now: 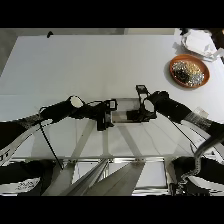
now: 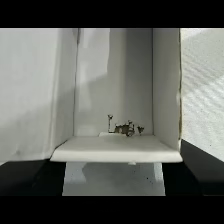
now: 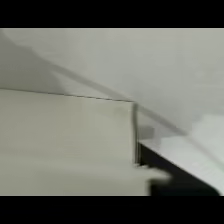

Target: Fold the box and place the chain.

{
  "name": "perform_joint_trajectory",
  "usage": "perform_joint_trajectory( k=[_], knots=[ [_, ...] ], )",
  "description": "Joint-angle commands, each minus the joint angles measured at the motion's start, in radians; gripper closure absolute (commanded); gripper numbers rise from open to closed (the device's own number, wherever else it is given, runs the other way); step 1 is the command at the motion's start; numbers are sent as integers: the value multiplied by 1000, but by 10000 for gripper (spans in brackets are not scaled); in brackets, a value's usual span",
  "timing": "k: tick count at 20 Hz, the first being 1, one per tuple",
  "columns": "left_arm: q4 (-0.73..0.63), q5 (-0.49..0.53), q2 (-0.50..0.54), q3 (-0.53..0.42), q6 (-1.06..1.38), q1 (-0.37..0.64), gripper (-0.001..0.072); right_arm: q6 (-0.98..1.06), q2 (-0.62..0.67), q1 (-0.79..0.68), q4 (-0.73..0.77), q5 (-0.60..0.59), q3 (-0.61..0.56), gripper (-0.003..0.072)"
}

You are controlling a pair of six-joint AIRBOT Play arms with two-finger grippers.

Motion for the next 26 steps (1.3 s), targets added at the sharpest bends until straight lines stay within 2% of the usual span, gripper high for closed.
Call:
perform_joint_trajectory(
  k=[1, 4, 6, 10, 13, 16, 18, 20, 23, 26],
  knots=[
    [0, 0, 1, 0, -1, -1, 377, -10, 32, -1, -18, 0, 1, 287],
    [0, 0, 1, 0, -1, 0, 377, -82, 79, -1, -20, 38, 1, 282],
    [0, 1, 1, 0, -1, 0, 377, -118, 118, -2, -55, 71, 1, 229],
    [0, -1, 1, 0, -1, 0, 377, -213, 218, -25, -138, 216, 13, 220],
    [0, -1, 1, 0, -1, -1, 377, -335, 233, -157, -148, 316, 170, 223],
    [0, 0, 1, 0, -1, -1, 377, -453, 220, -378, -153, 256, 349, 232],
    [0, 0, 1, 0, -1, 0, 377, -509, 178, -536, -152, 163, 419, 263],
    [0, 0, 1, 0, -1, -1, 377, -558, 75, -684, -151, 92, 471, 280],
    [0, 0, 1, 0, -1, -1, 377, -577, -128, -813, -152, 94, 572, 279],
    [0, 0, 1, 0, -1, -1, 377, -577, -293, -866, -152, 86, 665, 279]
  ],
)
